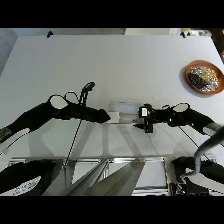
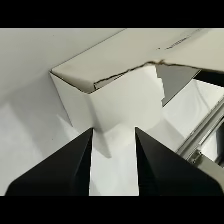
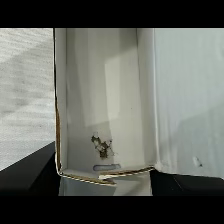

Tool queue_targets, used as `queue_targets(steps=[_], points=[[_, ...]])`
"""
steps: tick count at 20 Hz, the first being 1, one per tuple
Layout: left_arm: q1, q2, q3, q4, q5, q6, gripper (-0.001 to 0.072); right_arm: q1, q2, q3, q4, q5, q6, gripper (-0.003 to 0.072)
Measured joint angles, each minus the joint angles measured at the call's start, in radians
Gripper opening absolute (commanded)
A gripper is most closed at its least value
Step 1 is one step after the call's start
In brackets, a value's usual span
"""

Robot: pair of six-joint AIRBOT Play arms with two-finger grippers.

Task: Fold the box and place the chain.

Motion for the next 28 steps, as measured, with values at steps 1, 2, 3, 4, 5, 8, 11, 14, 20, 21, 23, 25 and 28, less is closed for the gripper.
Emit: queue_targets(steps=[1, 2, 3, 4, 5, 8, 11, 14, 20, 21, 23, 25, 28], points=[[-0.008, 0.0, 0.003, 0.003, 0.006, -0.005, 0.0301, 0.0, 0.0, 0.0, 0.0, 0.0, 0.0, 0.0318], [-0.017, 0.0, 0.009, 0.012, 0.013, -0.015, 0.0301, 0.0, 0.0, 0.0, 0.0, 0.0, 0.0, 0.0318], [-0.025, 0.0, 0.017, 0.027, 0.02, -0.034, 0.0301, 0.0, 0.0, 0.0, 0.0, 0.0, 0.0, 0.0318], [-0.032, 0.0, 0.027, 0.049, 0.029, -0.061, 0.0301, 0.0, 0.0, 0.0, 0.0, 0.0, 0.0, 0.0318], [-0.039, 0.0, 0.038, 0.081, 0.037, -0.097, 0.0301, 0.0, 0.0, 0.0, 0.0, 0.0, 0.0, 0.0318], [-0.056, -0.001, 0.063, 0.19, 0.046, -0.211, 0.0301, 0.0, 0.0, 0.0, 0.0, 0.0, 0.0, 0.0318], [-0.077, -0.001, 0.075, 0.265, 0.054, -0.298, 0.0301, 0.0, 0.0, 0.0, 0.0, 0.0, 0.0, 0.0318], [-0.103, -0.002, 0.087, 0.306, 0.066, -0.356, 0.0328, 0.0, 0.0, 0.0, 0.0, 0.0, 0.0, 0.0318], [-0.151, -0.027, 0.145, 0.385, 0.07, -0.463, 0.0334, 0.0, 0.0, 0.0, 0.0, 0.0, 0.0, 0.0318], [-0.158, -0.038, 0.157, 0.401, 0.064, -0.481, 0.0334, 0.0, 0.0, 0.0, 0.0, 0.0, 0.001, 0.0318], [-0.172, -0.061, 0.184, 0.443, 0.043, -0.525, 0.0334, 0.0, 0.0, 0.0, 0.0, 0.0, 0.0, 0.0318], [-0.182, -0.076, 0.206, 0.49, 0.023, -0.581, 0.0334, 0.0, 0.0, 0.0, 0.0, 0.0, 0.0, 0.0318], [-0.194, -0.084, 0.225, 0.538, 0.003, -0.649, 0.0334, 0.0, 0.0, 0.0, 0.0, 0.0, 0.0, 0.0318]])
